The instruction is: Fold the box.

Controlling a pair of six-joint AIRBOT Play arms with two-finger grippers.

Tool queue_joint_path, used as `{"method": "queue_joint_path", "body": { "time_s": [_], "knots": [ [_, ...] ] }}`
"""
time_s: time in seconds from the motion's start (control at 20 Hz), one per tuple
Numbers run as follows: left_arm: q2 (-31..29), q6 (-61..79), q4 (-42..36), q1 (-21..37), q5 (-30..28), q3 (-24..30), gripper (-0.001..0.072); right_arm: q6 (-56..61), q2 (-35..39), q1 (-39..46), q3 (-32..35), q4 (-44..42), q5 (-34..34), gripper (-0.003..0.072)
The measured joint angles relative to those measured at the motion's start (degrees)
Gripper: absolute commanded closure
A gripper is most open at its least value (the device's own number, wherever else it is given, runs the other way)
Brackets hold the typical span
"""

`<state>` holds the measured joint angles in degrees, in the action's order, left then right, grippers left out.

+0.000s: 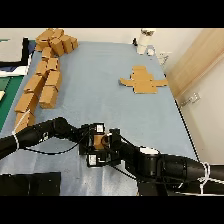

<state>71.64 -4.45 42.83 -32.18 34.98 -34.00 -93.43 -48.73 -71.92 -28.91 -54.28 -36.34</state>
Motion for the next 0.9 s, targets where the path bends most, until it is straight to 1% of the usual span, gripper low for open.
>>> {"method": "queue_joint_path", "body": {
  "time_s": [0.75, 0.8, 0.9],
  "knots": [
    [0.0, 0.0, 0.0, 0.0, 0.0, 0.0, 0.0239, 0.0, 0.2, 0.0, -0.8, 1.7, -0.3, 0.0403],
    [0.0, 0.0, 0.0, 0.0, 0.0, 0.0, 0.0239, 0.0, 0.2, 0.0, -0.8, 1.9, -0.3, 0.0467],
    [0.0, 0.0, 0.0, 0.0, 0.0, 0.0, 0.0239, 0.0, 0.2, 0.0, -0.9, 2.2, -0.3, 0.0475]
  ]
}}
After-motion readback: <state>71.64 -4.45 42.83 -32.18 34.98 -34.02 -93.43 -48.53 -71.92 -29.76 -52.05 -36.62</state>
